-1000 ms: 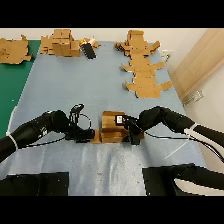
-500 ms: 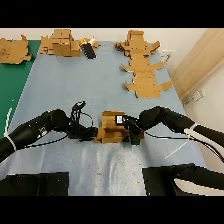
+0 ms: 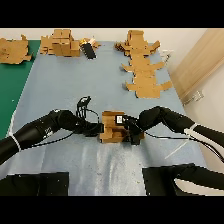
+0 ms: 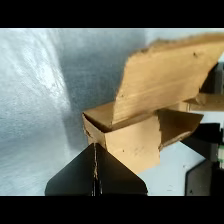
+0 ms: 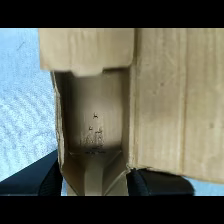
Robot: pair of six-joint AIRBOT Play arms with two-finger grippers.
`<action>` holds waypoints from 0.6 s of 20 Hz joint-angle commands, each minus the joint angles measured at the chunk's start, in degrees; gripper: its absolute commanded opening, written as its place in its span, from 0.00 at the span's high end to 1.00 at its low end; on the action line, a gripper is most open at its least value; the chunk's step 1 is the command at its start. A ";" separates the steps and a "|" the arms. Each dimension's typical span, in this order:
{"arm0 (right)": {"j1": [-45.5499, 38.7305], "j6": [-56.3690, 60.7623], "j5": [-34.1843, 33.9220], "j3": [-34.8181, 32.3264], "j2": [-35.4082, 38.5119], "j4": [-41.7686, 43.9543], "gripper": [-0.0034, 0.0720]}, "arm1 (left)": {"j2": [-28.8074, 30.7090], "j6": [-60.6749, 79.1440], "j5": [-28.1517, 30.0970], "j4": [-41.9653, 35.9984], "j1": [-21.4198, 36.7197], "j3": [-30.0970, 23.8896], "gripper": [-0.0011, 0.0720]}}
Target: Fold the box.
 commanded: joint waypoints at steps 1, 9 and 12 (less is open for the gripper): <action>0.07 0.02 0.02 0.04 -0.04 0.00 0.36 | -0.04 -6.62 -0.76 5.20 -0.44 1.18 0.97; 0.07 0.02 0.02 0.04 -0.09 0.02 0.36 | -0.09 -6.56 -1.86 3.78 -0.42 1.18 0.95; 0.07 0.00 0.04 0.04 -0.09 0.00 0.36 | -0.09 -6.56 -2.32 3.61 -0.17 1.18 0.60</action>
